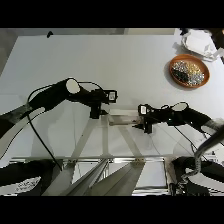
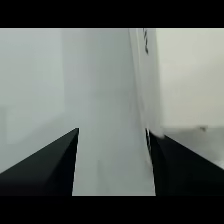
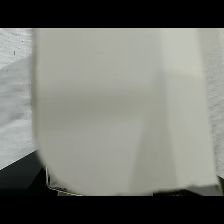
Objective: Fold the box and place the chain.
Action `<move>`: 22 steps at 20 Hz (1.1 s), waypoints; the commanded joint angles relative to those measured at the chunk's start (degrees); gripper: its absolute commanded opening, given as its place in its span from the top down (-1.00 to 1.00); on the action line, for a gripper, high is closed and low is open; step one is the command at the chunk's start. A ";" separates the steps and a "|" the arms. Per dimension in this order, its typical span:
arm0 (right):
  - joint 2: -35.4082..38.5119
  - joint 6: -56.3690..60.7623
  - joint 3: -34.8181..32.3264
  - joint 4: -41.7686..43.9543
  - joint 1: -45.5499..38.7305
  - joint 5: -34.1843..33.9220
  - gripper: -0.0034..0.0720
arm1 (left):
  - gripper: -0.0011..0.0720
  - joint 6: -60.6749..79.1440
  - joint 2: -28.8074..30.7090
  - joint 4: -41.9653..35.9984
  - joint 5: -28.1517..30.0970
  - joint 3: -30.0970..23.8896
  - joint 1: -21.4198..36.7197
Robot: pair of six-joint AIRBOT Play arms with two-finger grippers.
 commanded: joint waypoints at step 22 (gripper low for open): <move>0.04 -0.07 0.00 0.04 -0.02 0.09 -0.18 | 0.96 -27.56 4.44 -7.19 18.16 -0.11 -10.16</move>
